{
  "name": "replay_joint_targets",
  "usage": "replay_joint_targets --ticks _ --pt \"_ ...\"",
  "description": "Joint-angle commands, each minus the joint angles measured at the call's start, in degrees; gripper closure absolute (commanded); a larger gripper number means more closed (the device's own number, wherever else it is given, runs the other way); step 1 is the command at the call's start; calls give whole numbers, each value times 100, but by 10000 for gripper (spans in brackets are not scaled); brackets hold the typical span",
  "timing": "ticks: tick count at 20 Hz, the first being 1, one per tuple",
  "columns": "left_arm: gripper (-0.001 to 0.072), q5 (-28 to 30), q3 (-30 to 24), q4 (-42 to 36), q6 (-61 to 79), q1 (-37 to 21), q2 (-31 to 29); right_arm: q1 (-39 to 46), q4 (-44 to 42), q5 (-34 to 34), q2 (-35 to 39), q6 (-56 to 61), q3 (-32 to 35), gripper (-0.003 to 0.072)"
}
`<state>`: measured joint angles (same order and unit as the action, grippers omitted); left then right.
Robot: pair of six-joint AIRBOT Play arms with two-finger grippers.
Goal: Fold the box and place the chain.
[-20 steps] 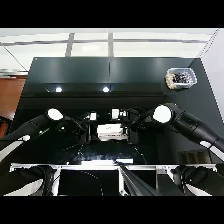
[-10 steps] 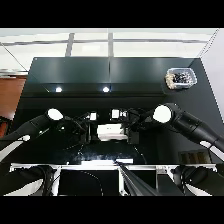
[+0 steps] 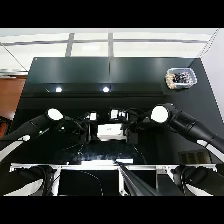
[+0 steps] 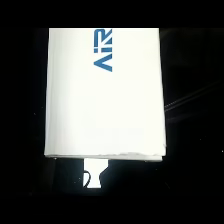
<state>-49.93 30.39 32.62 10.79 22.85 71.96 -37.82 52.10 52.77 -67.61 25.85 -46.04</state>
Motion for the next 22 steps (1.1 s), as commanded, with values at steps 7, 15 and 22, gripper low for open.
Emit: replay_joint_targets --ticks 7,15,22 --pt "338 2 4 0 0 2 -4 752 46 1241 743 2306 -321 488" --pt "338 2 4 0 0 2 -4 1410 -2951 881 387 3300 516 675" --pt "338 4 4 0 0 0 -4 1405 -3397 575 -713 3244 518 674"
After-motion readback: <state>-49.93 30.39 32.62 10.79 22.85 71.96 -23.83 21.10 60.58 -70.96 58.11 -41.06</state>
